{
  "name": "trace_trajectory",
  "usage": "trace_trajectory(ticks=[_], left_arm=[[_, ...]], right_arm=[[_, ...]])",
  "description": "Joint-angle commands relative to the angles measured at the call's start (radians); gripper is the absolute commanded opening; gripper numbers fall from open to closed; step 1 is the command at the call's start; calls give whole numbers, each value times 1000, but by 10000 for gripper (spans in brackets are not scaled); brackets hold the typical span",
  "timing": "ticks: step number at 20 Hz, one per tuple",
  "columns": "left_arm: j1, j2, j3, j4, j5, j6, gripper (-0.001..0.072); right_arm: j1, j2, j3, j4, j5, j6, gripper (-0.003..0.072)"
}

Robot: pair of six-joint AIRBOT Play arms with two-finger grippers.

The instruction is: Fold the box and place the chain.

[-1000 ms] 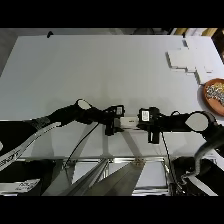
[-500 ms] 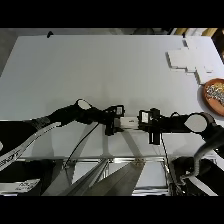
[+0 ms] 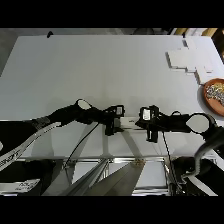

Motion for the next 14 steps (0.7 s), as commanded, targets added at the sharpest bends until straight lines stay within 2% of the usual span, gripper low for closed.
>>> trace_trajectory(ticks=[1,14], left_arm=[[0,1,0,0,0,0,312],[0,1,0,0,0,0,312]], right_arm=[[0,-1,-2,-37,-16,31,16],[0,-1,-42,-33,10,31,16]])
